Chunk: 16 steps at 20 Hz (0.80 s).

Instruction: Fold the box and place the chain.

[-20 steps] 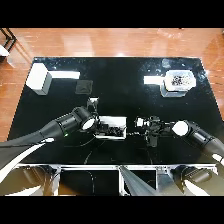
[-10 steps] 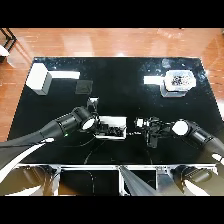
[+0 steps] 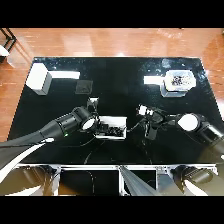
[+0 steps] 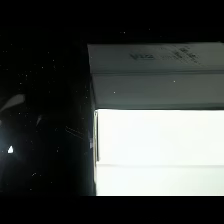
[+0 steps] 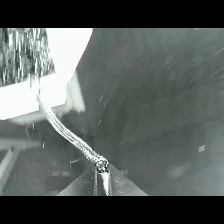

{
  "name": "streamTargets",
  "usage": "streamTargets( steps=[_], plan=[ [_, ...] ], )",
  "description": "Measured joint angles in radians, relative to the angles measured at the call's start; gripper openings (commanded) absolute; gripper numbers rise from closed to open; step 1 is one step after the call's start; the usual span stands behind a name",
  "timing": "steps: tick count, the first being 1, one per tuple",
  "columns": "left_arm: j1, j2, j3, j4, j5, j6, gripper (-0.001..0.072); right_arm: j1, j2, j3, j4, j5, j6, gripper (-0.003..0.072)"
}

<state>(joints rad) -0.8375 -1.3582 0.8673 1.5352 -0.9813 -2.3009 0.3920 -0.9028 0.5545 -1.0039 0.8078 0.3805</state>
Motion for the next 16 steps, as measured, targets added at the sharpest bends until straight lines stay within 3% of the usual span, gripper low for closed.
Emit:
streamTargets(
  steps=[5, 9, 16],
  plan=[
    [0.000, 0.000, 0.000, 0.000, 0.000, 0.000, 0.0023, 0.000, 0.091, 0.142, 0.042, 0.096, 0.149, 0.0020],
    [0.000, 0.000, 0.000, 0.000, 0.000, 0.000, 0.0022, 0.001, 0.126, 0.235, 0.199, 0.123, 0.216, 0.0021],
    [0.000, 0.000, 0.000, 0.000, 0.000, 0.000, 0.0023, 0.089, 0.065, 0.248, 0.337, 0.126, 0.261, 0.0021]
  ],
)
